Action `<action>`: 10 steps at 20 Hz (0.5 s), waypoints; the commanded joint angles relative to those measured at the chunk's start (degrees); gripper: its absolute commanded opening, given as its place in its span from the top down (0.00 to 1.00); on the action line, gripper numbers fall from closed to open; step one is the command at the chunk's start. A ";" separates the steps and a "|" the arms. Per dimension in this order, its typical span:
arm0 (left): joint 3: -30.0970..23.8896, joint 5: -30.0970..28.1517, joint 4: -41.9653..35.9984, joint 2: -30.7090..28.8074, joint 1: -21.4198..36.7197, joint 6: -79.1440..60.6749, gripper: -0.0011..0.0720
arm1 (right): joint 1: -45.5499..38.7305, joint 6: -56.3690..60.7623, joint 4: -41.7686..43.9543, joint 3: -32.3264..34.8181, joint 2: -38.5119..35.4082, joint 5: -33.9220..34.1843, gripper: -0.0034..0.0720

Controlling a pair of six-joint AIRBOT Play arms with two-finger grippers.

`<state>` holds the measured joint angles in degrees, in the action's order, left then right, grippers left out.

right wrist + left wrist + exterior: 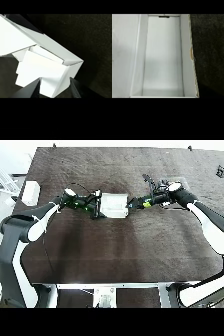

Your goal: Fold the box and place the chain.

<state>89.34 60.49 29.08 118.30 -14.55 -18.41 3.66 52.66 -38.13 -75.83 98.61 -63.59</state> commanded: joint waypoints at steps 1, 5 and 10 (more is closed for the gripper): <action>0.02 0.00 0.00 0.00 0.02 0.00 0.32 | 0.90 4.35 -4.33 -1.60 0.04 -0.02 0.35; 0.02 0.02 -0.02 0.00 0.02 0.00 0.33 | 2.43 5.92 -4.59 -2.64 0.20 -0.57 0.35; 0.02 0.02 -0.39 0.00 0.02 0.00 0.33 | 4.17 10.82 -10.73 -4.04 0.22 -0.57 0.35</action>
